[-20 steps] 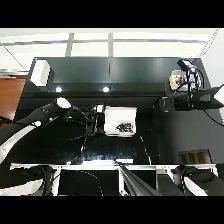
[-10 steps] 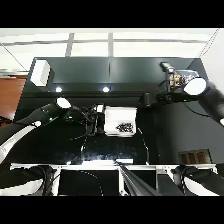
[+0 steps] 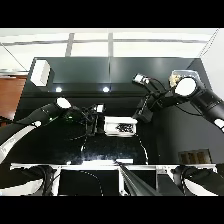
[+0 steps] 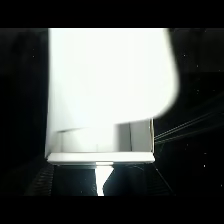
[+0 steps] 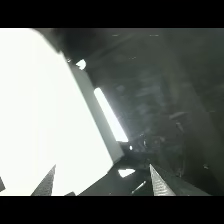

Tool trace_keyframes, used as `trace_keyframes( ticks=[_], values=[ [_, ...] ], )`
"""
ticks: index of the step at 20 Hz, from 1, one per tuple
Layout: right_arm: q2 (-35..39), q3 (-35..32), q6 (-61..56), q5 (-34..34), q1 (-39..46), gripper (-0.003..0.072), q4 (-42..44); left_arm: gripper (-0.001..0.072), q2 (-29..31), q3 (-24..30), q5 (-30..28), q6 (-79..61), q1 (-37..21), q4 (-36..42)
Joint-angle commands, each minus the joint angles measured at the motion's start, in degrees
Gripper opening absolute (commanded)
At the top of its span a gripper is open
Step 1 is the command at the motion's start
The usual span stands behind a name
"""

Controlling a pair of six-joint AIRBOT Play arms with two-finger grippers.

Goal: Fold the box and place the chain.

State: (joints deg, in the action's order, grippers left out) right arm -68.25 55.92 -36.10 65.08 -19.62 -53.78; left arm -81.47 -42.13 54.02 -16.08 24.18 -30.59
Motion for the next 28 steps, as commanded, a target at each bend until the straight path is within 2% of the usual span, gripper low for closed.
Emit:
trace_keyframes(
  ticks=[1, 10, 28],
  values=[
    [0.6, -0.3, 5.3, 3.5, -0.9, 0.0688, 0.0, 0.0287, 0.0, 0.0, 0.0, 0.0, 0.0, 0.0],
    [0.6, -5.1, 8.8, 1.1, -3.8, 0.0688, 0.2, 0.0287, 0.0, 0.0, 0.0, 0.0, 0.0, 0.0],
    [-0.7, -5.3, 10.4, -3.0, -7.3, 0.0687, 1.1, 0.0287, 0.0, 0.0, 0.0, 0.0, 0.0, 0.0]
  ],
)
